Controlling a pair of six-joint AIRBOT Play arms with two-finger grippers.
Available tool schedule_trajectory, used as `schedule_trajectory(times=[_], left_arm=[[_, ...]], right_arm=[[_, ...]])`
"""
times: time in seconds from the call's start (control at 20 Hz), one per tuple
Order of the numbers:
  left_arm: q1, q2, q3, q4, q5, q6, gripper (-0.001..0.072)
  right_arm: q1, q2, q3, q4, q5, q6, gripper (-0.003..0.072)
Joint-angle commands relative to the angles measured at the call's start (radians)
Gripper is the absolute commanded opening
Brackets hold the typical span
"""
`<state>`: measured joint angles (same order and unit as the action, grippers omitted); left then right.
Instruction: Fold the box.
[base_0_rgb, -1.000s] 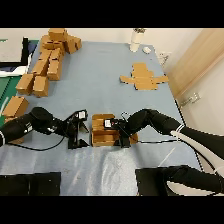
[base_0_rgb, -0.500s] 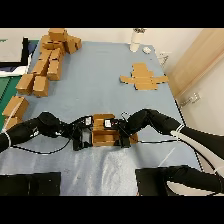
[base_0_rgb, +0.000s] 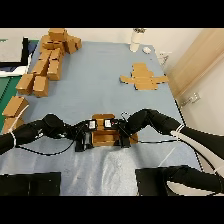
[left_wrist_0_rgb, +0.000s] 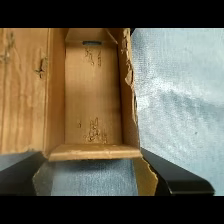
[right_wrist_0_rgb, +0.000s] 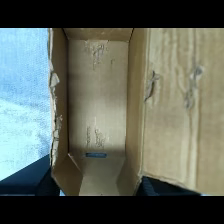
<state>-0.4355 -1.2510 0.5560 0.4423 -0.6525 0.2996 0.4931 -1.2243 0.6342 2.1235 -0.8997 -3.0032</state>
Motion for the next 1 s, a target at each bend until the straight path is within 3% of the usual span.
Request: schedule_trajectory(times=[0.0, 0.35, 0.45, 0.95], left_arm=[[-0.014, -0.002, 0.001, -0.002, 0.017, 0.002, 0.0705], [-0.044, -0.003, 0.001, -0.002, 0.035, -0.010, 0.0700], [-0.045, -0.004, 0.002, -0.002, 0.053, -0.023, 0.0528], [-0.045, -0.004, 0.002, -0.002, 0.076, -0.027, 0.0527]], right_arm=[[0.000, 0.000, 0.000, 0.000, 0.000, 0.000, 0.0546], [0.000, 0.000, 0.000, 0.000, 0.000, 0.000, 0.0546], [0.000, 0.000, 0.000, 0.000, 0.000, 0.000, 0.0546], [0.000, 0.000, 0.000, 0.000, 0.000, 0.000, 0.0546]])
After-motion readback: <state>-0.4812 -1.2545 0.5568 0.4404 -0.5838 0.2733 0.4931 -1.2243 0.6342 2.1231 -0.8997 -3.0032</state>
